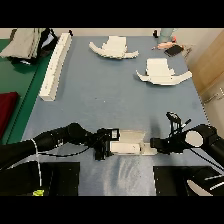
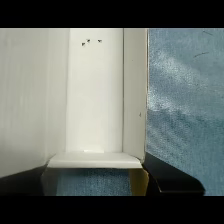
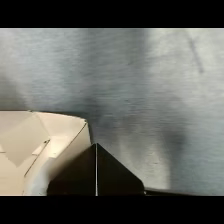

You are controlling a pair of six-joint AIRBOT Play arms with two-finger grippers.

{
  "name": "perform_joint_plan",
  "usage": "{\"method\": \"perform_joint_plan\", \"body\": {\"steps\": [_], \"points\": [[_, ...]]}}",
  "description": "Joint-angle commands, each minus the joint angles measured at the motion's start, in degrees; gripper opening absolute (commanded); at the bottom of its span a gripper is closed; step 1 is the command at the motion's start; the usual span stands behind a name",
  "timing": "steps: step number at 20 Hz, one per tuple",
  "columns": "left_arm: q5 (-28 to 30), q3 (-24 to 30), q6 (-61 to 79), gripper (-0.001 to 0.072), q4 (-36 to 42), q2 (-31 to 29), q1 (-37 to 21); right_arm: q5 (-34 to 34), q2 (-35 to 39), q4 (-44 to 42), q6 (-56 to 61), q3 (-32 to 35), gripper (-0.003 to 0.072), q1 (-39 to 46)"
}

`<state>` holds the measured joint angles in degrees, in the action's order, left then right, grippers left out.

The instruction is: Fold the box.

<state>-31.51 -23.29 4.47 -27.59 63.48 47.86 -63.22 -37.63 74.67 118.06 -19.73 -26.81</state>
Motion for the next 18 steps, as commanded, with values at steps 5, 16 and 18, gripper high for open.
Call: {"method": "perform_joint_plan", "body": {"steps": [5,16,18], "points": [[0.00,-0.04,0.00,0.0471,0.00,0.04,-0.02,3.06,-0.13,-8.50,-5.20,-0.81,0.0001,-0.09],[0.00,-0.04,0.00,0.0471,0.00,0.04,0.00,4.17,2.23,-9.01,-6.69,-4.61,0.0449,-0.11],[0.00,-0.04,0.00,0.0471,0.00,0.04,0.00,4.17,2.21,-9.14,-6.69,-4.59,0.0448,-0.11]]}}
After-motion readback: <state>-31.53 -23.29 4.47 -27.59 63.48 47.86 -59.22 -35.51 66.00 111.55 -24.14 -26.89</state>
